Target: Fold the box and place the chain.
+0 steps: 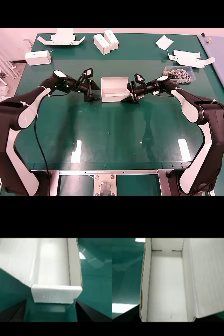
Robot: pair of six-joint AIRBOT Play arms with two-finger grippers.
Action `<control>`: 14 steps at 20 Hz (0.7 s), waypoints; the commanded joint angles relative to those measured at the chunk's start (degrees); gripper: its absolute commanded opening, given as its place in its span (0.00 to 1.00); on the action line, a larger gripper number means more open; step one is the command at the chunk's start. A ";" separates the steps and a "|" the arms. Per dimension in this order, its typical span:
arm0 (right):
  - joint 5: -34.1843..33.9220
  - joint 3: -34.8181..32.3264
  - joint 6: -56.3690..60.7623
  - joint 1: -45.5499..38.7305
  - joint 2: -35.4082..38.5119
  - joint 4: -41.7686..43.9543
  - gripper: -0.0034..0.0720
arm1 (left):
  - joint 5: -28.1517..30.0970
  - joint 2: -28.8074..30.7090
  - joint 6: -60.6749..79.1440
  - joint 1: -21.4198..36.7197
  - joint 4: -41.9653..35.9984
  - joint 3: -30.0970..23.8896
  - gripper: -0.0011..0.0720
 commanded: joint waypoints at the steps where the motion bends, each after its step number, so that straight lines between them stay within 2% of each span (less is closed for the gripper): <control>1: 0.00 -0.02 0.07 0.00 0.00 0.00 0.74 | -0.98 -0.15 -0.94 -0.04 -1.07 -0.02 1.00; 6: 0.00 -0.02 0.07 0.00 0.00 0.00 0.74 | -1.51 -0.15 -1.99 -0.02 2.89 -0.02 1.00; 14: 0.00 -0.02 0.07 0.00 0.00 0.00 0.75 | -1.90 -1.84 -0.96 -0.22 -0.74 -0.02 1.00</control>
